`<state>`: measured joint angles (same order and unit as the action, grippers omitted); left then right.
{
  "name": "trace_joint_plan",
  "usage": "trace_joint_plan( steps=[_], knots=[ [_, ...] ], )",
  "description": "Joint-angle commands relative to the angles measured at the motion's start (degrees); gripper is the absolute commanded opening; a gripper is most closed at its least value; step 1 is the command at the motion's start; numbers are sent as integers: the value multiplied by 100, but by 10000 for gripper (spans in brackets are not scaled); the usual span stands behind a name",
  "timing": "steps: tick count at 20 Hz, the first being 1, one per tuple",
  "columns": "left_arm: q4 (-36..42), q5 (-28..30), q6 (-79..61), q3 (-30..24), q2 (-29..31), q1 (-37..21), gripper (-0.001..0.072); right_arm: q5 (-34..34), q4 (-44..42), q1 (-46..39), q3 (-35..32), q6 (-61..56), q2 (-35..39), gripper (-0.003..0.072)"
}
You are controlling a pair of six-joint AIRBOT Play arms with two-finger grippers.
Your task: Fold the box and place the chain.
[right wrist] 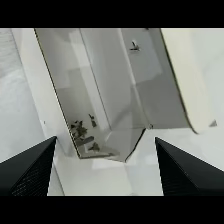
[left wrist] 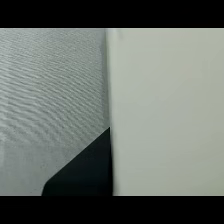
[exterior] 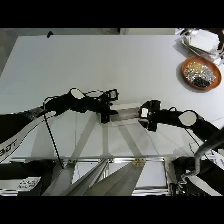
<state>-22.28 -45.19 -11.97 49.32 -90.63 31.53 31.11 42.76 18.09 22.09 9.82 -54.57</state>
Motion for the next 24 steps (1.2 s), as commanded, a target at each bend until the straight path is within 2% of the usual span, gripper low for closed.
trace_joint_plan(
  steps=[1, 5, 10, 19, 24],
  knots=[
    [-2, -4, -2, -4, 0, 0, 11, 315, -472, -284, 37, 476, -68, 695],
    [-2, -4, -2, -2, 0, 0, 11, 629, -1360, -286, 44, 1598, -411, 693],
    [-2, -7, -2, -4, 0, 0, 11, 780, -1585, -413, 282, 1731, -890, 689],
    [-2, -4, -2, -4, 0, 0, 11, 1718, -1331, -629, 302, 1709, -938, 656],
    [-2, -4, -2, -4, 0, 0, 11, 1733, -1154, -632, 299, 1552, -1025, 644]
  ],
)
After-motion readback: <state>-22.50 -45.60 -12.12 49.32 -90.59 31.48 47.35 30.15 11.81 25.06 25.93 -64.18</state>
